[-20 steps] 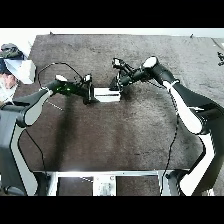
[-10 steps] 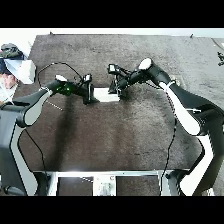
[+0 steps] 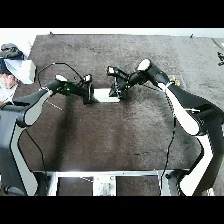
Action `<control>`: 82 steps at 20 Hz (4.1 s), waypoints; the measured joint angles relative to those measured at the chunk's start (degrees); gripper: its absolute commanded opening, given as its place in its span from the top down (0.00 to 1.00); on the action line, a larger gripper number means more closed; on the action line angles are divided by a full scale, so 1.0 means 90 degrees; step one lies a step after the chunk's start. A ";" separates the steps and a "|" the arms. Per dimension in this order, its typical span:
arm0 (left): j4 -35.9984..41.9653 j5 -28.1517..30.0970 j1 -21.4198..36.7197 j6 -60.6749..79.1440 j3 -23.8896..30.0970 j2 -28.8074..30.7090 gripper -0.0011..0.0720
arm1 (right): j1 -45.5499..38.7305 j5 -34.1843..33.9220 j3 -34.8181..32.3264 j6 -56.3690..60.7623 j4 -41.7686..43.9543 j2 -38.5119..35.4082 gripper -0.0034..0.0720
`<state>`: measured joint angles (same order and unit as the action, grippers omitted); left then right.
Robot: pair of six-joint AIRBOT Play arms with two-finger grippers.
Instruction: Fold the box and place the chain.
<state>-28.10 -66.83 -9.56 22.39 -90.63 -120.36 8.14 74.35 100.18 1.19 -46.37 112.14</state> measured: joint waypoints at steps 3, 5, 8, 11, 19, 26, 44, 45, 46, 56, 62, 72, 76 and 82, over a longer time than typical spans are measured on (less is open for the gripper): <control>0.0000 0.0005 0.0000 0.0000 0.0000 0.0000 0.54 | -0.0034 -0.0032 0.0002 0.0102 0.0010 0.0000 0.76; 0.0000 0.0007 0.0000 0.0002 0.0000 0.0000 0.54 | -0.0104 -0.0032 0.0000 0.0114 0.0243 -0.0015 0.76; 0.0002 0.0010 0.0000 0.0002 0.0000 0.0000 0.54 | -0.0289 0.0022 0.0000 0.0151 0.0954 -0.0053 0.85; 0.0002 0.0012 0.0000 0.0005 0.0000 0.0000 0.54 | -0.0427 0.0104 0.0002 0.0328 0.1387 -0.0051 0.97; 0.0002 0.0017 0.0000 0.0010 0.0000 0.0000 0.54 | -0.0561 0.0240 0.0000 0.0952 0.1263 0.0454 0.97; 0.0000 0.0027 -0.0002 0.0029 0.0000 0.0000 0.54 | -0.0590 0.0277 0.0002 0.1151 0.0947 0.0602 0.97; 0.0010 0.0022 -0.0002 0.0007 0.0000 0.0000 0.54 | -0.1171 -0.1909 -0.3483 0.1030 0.3390 -0.4146 0.97; 0.0015 0.0022 -0.0002 0.0007 0.0000 0.0000 0.54 | -0.1171 -0.2640 -0.4109 0.1022 0.3388 -0.4658 0.97; 0.0017 0.0019 -0.0002 0.0007 0.0000 0.0000 0.54 | -0.1175 -0.3356 -0.4724 0.1005 0.3417 -0.5200 0.97; 0.0029 0.0017 0.0000 0.0010 0.0000 0.0000 0.54 | -0.1168 -0.7388 -0.9054 0.0988 0.3434 -0.9731 0.97; 0.0032 0.0017 0.0000 0.0010 0.0000 0.0000 0.54 | -0.1168 -0.7800 -1.0127 0.0988 0.3407 -1.1278 0.97; 0.0129 -0.0058 0.0000 0.0010 -0.0019 0.0000 0.97 | -0.1168 -0.7878 -1.0489 0.0988 0.3393 -1.1640 0.97; 0.0206 -0.0073 0.0015 -0.0199 -0.0165 0.0175 0.98 | -0.1168 -0.7885 -1.0496 0.0991 0.3393 -1.1645 0.97; 0.0345 0.0544 0.0340 -0.1222 -0.0238 0.1370 0.98 | -0.1168 -0.7885 -1.0496 0.0991 0.3395 -1.1655 0.97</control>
<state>-24.99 -61.93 -6.50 11.40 -92.77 -108.03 -2.37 3.38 5.72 10.11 -15.81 7.25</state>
